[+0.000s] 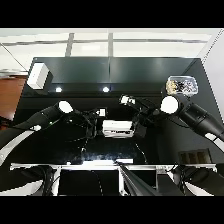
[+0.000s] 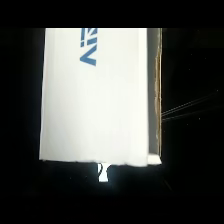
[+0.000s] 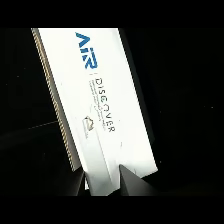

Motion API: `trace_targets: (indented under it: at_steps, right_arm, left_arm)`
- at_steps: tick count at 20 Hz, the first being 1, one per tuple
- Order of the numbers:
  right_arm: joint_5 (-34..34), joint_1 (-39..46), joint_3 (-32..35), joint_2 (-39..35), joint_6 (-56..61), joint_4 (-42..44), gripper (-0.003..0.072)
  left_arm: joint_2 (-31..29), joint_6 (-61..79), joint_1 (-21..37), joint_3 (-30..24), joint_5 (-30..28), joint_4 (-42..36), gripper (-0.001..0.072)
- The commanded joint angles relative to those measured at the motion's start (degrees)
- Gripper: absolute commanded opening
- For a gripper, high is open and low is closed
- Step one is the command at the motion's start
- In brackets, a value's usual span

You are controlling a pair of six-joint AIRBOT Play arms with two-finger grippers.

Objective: Fold the box and place the chain.

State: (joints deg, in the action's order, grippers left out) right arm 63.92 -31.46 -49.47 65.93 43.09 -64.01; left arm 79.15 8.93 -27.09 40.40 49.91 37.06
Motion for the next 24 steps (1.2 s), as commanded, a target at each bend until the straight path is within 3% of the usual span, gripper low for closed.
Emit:
trace_targets:
  at_steps: [1, 3, 4, 5, 11, 12, 13, 24]
  right_arm:
    - [-0.13, -0.20, 0.02, 0.02, 0.07, 0.28, 0.0212]
    - [-0.11, -0.20, 0.02, 0.02, 0.07, 0.28, 0.0213]
    - [-0.11, -0.20, 0.02, 0.02, 0.07, 0.28, 0.0344]
    - [-0.11, -0.20, 0.02, 0.02, 0.04, 0.24, 0.0372]
    - [-0.24, -0.22, 0.02, 0.04, 0.15, 0.13, 0.0369]
    - [-0.63, -0.22, 0.02, 0.04, 0.20, 0.11, 0.0313]
    - [-1.11, -0.22, 0.04, 0.07, 0.22, 0.13, 0.0303]
    - [-1.64, -0.22, 0.76, 0.07, 0.42, 0.50, 0.0313]
  left_arm:
    - [0.04, 0.07, -0.04, 0.00, 0.02, -0.02, 0.0460]
    - [0.04, 0.07, -0.04, 0.00, 0.02, -0.02, 0.0460]
    - [0.04, 0.07, -0.04, 0.00, 0.02, -0.02, 0.0460]
    - [0.04, 0.07, -0.04, 0.00, 0.02, -0.02, 0.0460]
    - [0.04, 0.07, -0.04, 0.00, 0.00, 0.00, 0.0460]
    - [0.04, 0.07, -0.04, 0.00, 0.02, -0.02, 0.0460]
    - [0.04, 0.07, -0.04, 0.00, 0.00, -0.02, 0.0460]
    - [0.04, 0.07, -0.04, 0.00, 0.02, -0.02, 0.0460]
